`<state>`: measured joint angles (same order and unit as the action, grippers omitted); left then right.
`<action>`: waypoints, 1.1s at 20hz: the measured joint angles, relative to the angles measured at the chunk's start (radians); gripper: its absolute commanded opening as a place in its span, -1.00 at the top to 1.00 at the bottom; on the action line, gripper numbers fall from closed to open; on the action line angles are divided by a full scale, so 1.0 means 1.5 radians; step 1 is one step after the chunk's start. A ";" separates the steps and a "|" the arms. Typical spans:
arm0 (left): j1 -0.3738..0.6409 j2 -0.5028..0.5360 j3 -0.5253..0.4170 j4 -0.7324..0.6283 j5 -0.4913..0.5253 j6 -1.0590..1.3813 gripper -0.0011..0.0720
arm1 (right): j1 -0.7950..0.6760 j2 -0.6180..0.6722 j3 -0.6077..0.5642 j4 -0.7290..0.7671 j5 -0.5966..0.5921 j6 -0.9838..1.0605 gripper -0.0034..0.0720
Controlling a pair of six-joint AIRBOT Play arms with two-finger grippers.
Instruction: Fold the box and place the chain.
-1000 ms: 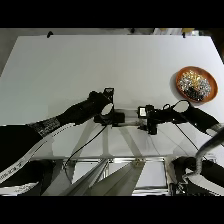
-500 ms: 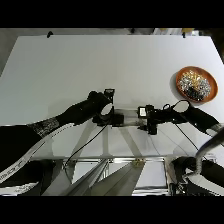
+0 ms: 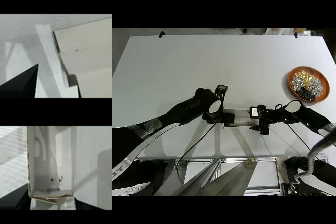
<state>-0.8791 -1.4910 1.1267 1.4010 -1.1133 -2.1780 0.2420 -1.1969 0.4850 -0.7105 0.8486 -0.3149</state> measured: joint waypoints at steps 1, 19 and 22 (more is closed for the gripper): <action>0.002 0.008 0.000 0.002 0.000 0.004 -0.43 | 0.000 0.000 0.000 0.000 0.000 0.000 -0.18; 0.018 0.217 -0.015 0.051 -0.103 0.526 -0.66 | 0.000 0.000 0.000 0.000 0.000 0.000 -0.18; 0.039 0.240 -0.056 0.008 -0.038 0.667 -0.67 | 0.000 0.000 0.000 0.000 0.000 0.000 -0.18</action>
<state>-0.8200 -1.1313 1.0428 1.4136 -1.1698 -1.1770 0.2420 -1.1969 0.4850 -0.7105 0.8486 -0.3149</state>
